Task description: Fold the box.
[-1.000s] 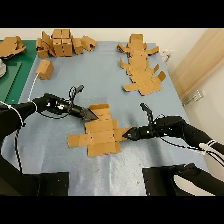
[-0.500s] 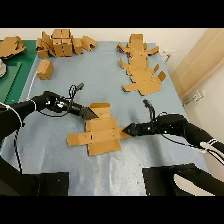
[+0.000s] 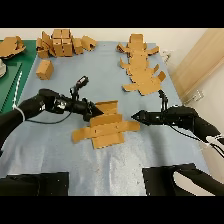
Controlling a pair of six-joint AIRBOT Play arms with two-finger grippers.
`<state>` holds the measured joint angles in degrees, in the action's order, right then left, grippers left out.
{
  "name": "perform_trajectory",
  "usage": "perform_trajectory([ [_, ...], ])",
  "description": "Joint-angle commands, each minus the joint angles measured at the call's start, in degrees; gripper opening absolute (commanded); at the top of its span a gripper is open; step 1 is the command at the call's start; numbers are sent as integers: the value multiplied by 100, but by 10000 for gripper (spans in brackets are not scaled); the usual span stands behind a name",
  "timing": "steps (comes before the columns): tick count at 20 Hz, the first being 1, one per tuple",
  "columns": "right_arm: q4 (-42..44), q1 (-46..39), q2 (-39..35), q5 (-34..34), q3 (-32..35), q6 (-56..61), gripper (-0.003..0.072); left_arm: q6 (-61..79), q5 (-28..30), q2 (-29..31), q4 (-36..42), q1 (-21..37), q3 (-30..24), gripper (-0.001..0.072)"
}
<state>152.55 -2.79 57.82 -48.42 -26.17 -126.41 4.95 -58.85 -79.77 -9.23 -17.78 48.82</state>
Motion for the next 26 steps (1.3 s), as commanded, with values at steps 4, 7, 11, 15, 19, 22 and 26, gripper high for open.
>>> perform_trajectory([
  [4, -28, -68, -2, 85, -24, 81, 34, 2288, 785, 428, 1058, -380, -887, 12],
  [7, -63, -68, 2, 129, -22, 35, 16, 2426, 730, 264, 1051, -404, -927, 12],
  [11, -81, -66, 2, 120, -17, 37, 16, 2446, 505, 232, 785, -404, -927, 12],
  [15, -83, -66, 2, 125, -15, 37, 4, 2452, 105, 232, 717, -404, -935, 12],
  [19, -81, -66, 2, 122, -11, 42, 4, 2691, -151, 232, 841, -400, -911, 12],
  [22, -70, -22, 2, 136, -11, 42, 4, 2726, 234, 221, 826, -391, -911, 12],
  [26, -68, 210, 2, 282, -11, 44, 4, 2771, 280, 11, 774, -391, -911, 12],
])
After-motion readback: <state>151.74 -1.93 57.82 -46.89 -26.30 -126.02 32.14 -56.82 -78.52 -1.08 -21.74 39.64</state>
